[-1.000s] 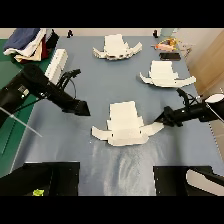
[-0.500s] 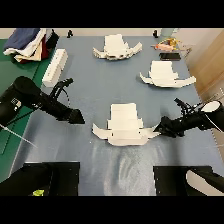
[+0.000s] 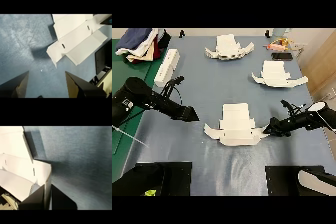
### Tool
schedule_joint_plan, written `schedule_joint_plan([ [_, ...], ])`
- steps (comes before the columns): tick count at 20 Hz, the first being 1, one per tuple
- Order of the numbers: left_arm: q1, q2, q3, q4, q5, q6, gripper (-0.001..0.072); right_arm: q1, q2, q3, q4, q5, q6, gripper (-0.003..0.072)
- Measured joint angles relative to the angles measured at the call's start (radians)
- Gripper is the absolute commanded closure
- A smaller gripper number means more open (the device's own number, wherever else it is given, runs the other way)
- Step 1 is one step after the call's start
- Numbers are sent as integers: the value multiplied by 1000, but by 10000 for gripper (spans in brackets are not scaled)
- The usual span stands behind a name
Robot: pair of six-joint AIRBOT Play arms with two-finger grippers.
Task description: Fold the box.
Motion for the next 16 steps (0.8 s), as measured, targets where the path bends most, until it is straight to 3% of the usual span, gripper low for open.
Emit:
schedule_joint_plan([
  [5, 1, 0, 0, -56, 2, -17, 28, 16, 11, -24, 103, 12, -153, 683],
  [7, 2, 0, -6, -58, 5, -18, 332, 56, 92, -77, 141, -25, -206, 683],
  [8, 2, 0, -13, -58, 11, -13, 374, 84, 146, -114, 154, -62, -220, 683],
  [10, 2, 0, -33, -58, 35, 8, 371, 140, 253, -185, 168, -125, -224, 683],
  [12, 2, 0, -55, -60, 81, 22, 136, 203, 362, -245, 174, -193, -211, 683],
  [13, 2, -2, -64, -62, 102, 27, 99, 230, 406, -262, 177, -223, -199, 683],
  [16, 2, -24, -78, -63, 143, 35, 99, 306, 500, -293, 139, -286, -146, 683],
])
